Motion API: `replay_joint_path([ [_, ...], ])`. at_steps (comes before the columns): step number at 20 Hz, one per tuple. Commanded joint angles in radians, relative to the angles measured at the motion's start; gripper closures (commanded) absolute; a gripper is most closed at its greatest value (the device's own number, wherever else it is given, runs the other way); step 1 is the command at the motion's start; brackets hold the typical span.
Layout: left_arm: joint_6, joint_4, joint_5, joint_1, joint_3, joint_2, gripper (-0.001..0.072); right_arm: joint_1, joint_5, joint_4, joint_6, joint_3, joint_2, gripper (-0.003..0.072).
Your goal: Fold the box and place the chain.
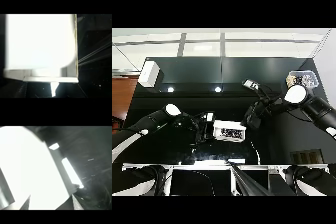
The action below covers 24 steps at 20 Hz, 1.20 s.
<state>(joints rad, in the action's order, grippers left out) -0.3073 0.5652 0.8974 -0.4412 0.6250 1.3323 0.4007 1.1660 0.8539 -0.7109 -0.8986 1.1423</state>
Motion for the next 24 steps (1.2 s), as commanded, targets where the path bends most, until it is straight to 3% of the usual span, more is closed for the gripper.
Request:
replay_joint_path([
  [1,0.0,0.0,0.0,-0.001,0.0,0.001,0.0424,0.007,0.067,-0.012,0.137,0.022,-0.003,0.0055],
  [8,0.0,0.0,0.0,-0.001,0.0,0.001,0.0423,0.138,-0.17,-0.047,0.379,0.127,0.001,0.0057],
  [9,0.0,0.0,0.0,-0.001,0.0,0.001,0.0424,0.153,-0.191,-0.041,0.379,0.127,0.001,0.0087],
  [10,0.0,0.0,0.0,-0.001,0.0,0.001,0.0423,0.157,-0.2,-0.038,0.378,0.127,0.001,0.0189],
  [23,0.0,0.0,0.0,-0.001,0.0,0.001,0.0423,0.156,-0.182,-0.042,0.354,0.127,0.001,0.0193],
  [24,0.0,0.0,0.0,-0.001,0.0,0.001,0.0424,0.156,-0.182,-0.042,0.351,0.127,0.001,0.0316],
])
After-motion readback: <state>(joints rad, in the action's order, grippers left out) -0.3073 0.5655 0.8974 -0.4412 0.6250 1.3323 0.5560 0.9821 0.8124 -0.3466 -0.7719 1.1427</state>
